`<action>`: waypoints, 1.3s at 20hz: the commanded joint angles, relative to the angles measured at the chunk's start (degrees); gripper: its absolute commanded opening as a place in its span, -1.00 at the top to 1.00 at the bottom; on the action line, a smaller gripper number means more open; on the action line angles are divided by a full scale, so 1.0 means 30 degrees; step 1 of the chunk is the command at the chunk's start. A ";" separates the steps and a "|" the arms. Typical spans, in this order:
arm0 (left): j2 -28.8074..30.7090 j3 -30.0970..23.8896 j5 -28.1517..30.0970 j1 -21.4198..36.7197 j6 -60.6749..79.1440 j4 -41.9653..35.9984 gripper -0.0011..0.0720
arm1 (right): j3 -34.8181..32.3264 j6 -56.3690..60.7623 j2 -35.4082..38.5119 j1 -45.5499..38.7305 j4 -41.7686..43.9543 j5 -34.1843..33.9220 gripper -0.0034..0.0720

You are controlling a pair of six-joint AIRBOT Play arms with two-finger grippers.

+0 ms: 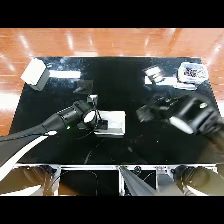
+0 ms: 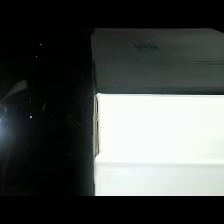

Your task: Fold the box and place the chain.

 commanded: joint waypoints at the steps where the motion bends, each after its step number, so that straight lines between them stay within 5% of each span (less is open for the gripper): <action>1: -0.0015 0.0007 0.0401 0.0007 -0.0015 0.0000 0.91 | 0.0015 -0.0124 0.0386 -0.4707 -0.2754 -0.2324 -0.33; 2: -0.0015 0.0007 0.0386 0.0007 -0.0007 -0.0015 0.91 | 0.0015 -0.0124 0.0102 -0.6681 -0.2747 -0.3810 -0.33; 4: -0.0007 0.0007 0.0372 0.0007 -0.0007 -0.0051 0.91 | 0.0022 -0.1078 -0.1013 -1.0367 -0.1581 -0.6244 -0.76; 8: -0.0015 0.0007 0.0401 0.0007 0.0007 0.0036 0.91 | 0.0561 -0.5435 -0.4167 -1.4673 0.3759 -0.9617 -0.76; 18: -0.0015 0.0007 0.0576 0.0007 0.0000 0.0525 0.91 | 1.1526 -0.5384 -1.5671 -1.8258 0.8684 -0.8109 -0.75; 26: -0.0007 0.0007 0.1049 0.0007 0.0000 0.0510 0.91 | 1.5387 -0.4320 -1.8921 -1.9751 0.8750 -0.6987 -0.73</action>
